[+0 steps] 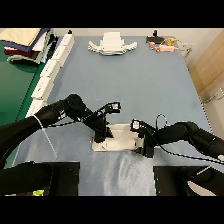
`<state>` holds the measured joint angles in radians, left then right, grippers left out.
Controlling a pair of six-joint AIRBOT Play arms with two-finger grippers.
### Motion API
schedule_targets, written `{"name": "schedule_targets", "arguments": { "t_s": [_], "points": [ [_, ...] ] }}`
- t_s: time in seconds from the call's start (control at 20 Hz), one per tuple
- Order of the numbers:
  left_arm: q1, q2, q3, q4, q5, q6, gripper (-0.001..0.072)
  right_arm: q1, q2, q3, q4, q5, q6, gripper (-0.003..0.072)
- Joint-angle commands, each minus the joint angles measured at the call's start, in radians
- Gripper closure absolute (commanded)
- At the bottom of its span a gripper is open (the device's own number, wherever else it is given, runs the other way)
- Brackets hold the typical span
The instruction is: Fold the box.
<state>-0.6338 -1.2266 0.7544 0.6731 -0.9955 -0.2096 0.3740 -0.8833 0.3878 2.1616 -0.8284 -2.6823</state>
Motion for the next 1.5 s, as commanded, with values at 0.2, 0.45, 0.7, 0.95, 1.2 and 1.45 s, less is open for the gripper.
{"name": "schedule_targets", "arguments": {
  "t_s": [0.2,0.45,0.7,0.95,1.2,1.45],
  "points": [
    [-0.001,-0.001,0.000,0.000,0.000,0.000,0.0694,-0.002,0.002,0.000,0.015,-0.003,-0.268,-0.0029],
    [-0.001,-0.001,0.000,0.000,0.000,0.000,0.0694,-0.006,-0.038,0.000,0.051,-0.003,-0.269,-0.0030],
    [-0.001,-0.001,0.000,0.000,0.000,0.000,0.0694,-0.006,-0.046,0.000,0.044,0.008,-0.269,-0.0029],
    [-0.001,-0.001,0.000,0.000,0.000,0.000,0.0694,-0.006,-0.052,0.000,0.043,-0.006,-0.268,0.0174],
    [-0.001,-0.001,0.000,0.000,0.000,0.000,0.0694,-0.007,-0.052,-0.001,0.034,-0.006,-0.268,0.0142],
    [-0.001,-0.001,0.000,0.000,0.000,0.000,0.0694,-0.007,-0.053,-0.001,0.034,0.003,-0.268,0.0037]
  ]
}}
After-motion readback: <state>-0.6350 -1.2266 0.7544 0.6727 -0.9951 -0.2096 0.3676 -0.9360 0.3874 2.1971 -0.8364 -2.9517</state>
